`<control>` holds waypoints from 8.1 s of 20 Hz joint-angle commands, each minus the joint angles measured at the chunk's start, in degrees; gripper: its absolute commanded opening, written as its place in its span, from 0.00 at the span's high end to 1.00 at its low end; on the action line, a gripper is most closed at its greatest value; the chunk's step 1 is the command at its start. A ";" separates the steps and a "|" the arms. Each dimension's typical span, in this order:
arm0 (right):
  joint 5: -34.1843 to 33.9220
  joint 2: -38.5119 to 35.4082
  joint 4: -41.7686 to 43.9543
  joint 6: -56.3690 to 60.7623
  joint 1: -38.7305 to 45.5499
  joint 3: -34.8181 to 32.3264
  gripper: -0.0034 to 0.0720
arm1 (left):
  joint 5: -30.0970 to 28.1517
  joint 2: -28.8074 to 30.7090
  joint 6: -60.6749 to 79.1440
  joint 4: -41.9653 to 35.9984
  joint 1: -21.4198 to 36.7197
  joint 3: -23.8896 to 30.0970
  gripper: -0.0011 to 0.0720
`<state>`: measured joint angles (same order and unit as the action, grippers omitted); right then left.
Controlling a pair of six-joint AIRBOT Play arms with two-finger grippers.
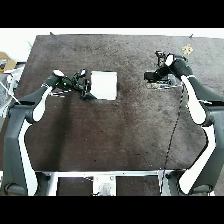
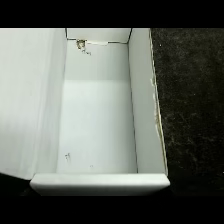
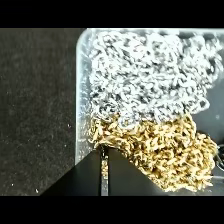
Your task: Fold the box and place the chain.
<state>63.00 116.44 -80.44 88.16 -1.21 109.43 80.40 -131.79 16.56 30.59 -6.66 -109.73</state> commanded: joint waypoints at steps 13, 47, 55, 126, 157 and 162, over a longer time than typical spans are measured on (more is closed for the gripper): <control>-3.34 -24.04 -6.62 -3.13 -4.63 0.09 0.95 | -0.02 0.00 0.00 0.00 0.04 0.02 0.35; -41.31 -32.44 -6.49 -7.37 -31.82 0.02 0.95 | -0.02 0.00 0.00 -0.02 0.04 0.02 0.35; -14.45 -27.61 -5.51 -4.33 -31.93 -0.09 0.95 | -0.02 0.00 0.00 -0.02 0.04 0.02 0.35; -33.11 -25.03 4.35 12.96 -32.04 -33.70 0.68 | -0.02 0.00 0.00 -0.04 0.04 0.02 0.35; -44.15 -30.86 12.09 6.49 -11.04 -39.08 0.95 | -0.02 0.00 0.00 -0.04 0.04 0.02 0.35; -50.73 -43.43 8.72 5.22 -16.65 -39.06 0.95 | -0.02 0.00 0.00 -0.04 0.04 0.02 0.35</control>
<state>15.59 79.26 -69.82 94.87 -15.00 70.32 80.38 -131.79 16.53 30.55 -6.66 -109.73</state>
